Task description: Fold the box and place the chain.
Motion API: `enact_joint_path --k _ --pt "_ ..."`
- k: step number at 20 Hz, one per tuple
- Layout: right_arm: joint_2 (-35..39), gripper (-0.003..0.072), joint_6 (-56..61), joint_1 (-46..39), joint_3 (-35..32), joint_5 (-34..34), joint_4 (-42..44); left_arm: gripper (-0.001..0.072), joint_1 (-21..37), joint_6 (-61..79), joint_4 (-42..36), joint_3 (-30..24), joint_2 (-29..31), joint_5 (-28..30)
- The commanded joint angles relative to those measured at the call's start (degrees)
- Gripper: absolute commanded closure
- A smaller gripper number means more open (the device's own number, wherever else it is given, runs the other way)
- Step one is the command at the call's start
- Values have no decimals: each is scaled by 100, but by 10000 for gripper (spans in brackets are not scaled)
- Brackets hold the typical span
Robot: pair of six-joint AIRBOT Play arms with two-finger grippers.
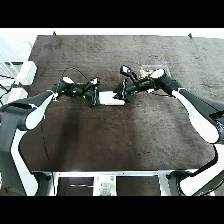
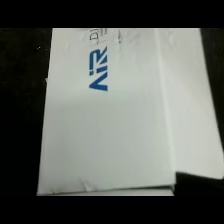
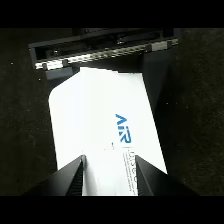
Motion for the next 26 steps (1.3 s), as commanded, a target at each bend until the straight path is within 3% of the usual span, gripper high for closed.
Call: enact_joint_path --k 1,8,26 --pt "-11 309 -44 -4 33 -177 -70 180 2 2 0 0 4 0" --pt "-11 309 -35 24 367 -168 -68 180 0 2 0 0 4 0" --pt "-70 312 -39 240 389 -341 -341 180 2 0 0 0 4 0"
